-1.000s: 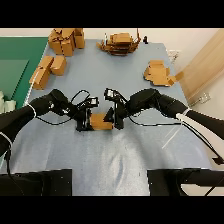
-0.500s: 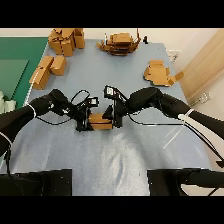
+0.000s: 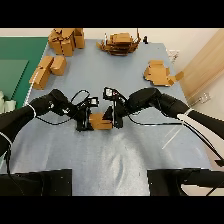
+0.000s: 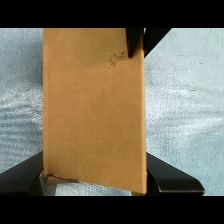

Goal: Fold the box.

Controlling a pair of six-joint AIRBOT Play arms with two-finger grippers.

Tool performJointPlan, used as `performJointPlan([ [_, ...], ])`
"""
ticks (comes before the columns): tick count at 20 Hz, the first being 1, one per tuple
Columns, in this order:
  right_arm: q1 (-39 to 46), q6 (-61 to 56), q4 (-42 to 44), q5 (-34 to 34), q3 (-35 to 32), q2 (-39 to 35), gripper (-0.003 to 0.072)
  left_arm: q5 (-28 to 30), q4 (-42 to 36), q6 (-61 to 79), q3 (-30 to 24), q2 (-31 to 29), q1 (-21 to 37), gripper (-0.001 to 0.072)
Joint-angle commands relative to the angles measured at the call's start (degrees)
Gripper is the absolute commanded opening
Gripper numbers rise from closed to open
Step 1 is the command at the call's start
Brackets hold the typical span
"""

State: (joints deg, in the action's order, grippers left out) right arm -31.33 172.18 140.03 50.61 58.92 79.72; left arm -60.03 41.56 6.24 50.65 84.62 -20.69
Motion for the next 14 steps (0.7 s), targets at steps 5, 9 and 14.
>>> performJointPlan([
  [5, -0.59, -1.57, -0.55, -5.2, 0.04, 0.09, 0.0008, 0.0, 0.0, 0.13, -0.02, 0.0, -0.02, 0.0349],
  [9, -0.59, -3.52, -0.35, -5.35, 0.04, 0.09, 0.0008, 0.02, -0.02, 0.13, -0.02, 0.0, -0.02, 0.035],
  [14, -0.59, -4.28, -0.17, -6.95, 0.04, 0.07, 0.0008, 0.0, -0.02, 0.13, -0.02, 0.0, -0.02, 0.0349],
])
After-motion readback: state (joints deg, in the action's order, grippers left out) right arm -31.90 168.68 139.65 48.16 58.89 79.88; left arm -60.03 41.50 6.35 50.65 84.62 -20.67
